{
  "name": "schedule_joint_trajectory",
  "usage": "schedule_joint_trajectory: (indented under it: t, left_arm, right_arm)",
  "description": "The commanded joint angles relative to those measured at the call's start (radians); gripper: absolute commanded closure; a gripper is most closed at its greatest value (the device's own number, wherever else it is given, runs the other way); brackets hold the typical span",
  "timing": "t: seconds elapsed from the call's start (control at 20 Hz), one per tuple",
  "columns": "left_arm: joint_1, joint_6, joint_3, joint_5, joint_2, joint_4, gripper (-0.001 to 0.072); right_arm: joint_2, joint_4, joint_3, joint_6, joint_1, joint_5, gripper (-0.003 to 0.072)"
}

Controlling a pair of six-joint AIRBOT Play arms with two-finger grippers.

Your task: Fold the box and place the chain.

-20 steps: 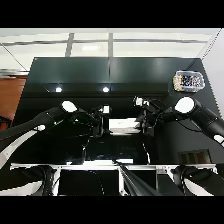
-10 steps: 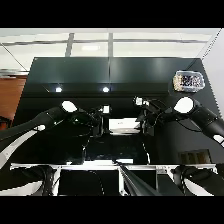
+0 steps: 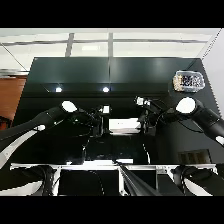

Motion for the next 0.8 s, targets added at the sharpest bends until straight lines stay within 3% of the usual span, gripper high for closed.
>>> schedule_joint_trajectory:
  t: [0.0, 0.05, 0.1, 0.15, 0.2, 0.25, 0.35, 0.45, 0.55, 0.65, 0.75]
  left_arm:
    - [-0.001, -0.001, 0.0, 0.0, 0.0, 0.0, 0.0209]
    - [-0.001, -0.001, 0.0, 0.0, 0.0, 0.0, 0.021]
    - [-0.001, -0.001, 0.0, 0.0, 0.0, 0.0, 0.021]
    - [-0.001, -0.002, 0.0, 0.0, 0.0, 0.0, 0.021]
    - [-0.001, -0.001, 0.0, 0.0, 0.0, 0.0, 0.021]
    - [0.0, -0.001, 0.0, 0.0, 0.0, 0.0, 0.021]
    - [0.0, -0.001, 0.0, 0.0, 0.0, 0.0, 0.021]
    - [0.0, -0.002, 0.0, 0.0, 0.0, 0.0, 0.021]
    - [-0.001, -0.001, 0.0, 0.0, 0.0, 0.0, 0.021]
    - [-0.001, -0.001, 0.0, 0.0, 0.0, 0.0, 0.021]
    - [0.0, -0.002, 0.0, 0.0, 0.0, 0.0, 0.021]
  right_arm:
    - [0.061, 0.013, 0.001, 0.065, -0.004, 0.012, 0.0309]
    - [0.081, 0.013, 0.001, 0.116, -0.01, 0.018, 0.0309]
    - [0.101, 0.013, 0.001, 0.202, -0.023, 0.032, 0.0376]
    - [0.113, 0.012, 0.0, 0.307, -0.043, 0.061, 0.0616]
    - [0.114, 0.013, -0.003, 0.419, -0.07, 0.111, 0.0668]
    - [0.114, 0.04, -0.023, 0.493, -0.097, 0.154, 0.0669]
    - [0.114, 0.262, -0.103, 0.484, -0.132, 0.174, 0.0669]
    - [0.109, 0.552, -0.193, 0.446, -0.135, 0.098, 0.0669]
    - [0.104, 0.718, -0.253, 0.451, -0.116, -0.031, 0.0669]
    - [0.09, 0.709, -0.277, 0.515, -0.092, -0.143, 0.0669]
    - [0.064, 0.649, -0.285, 0.585, -0.085, -0.181, 0.0668]
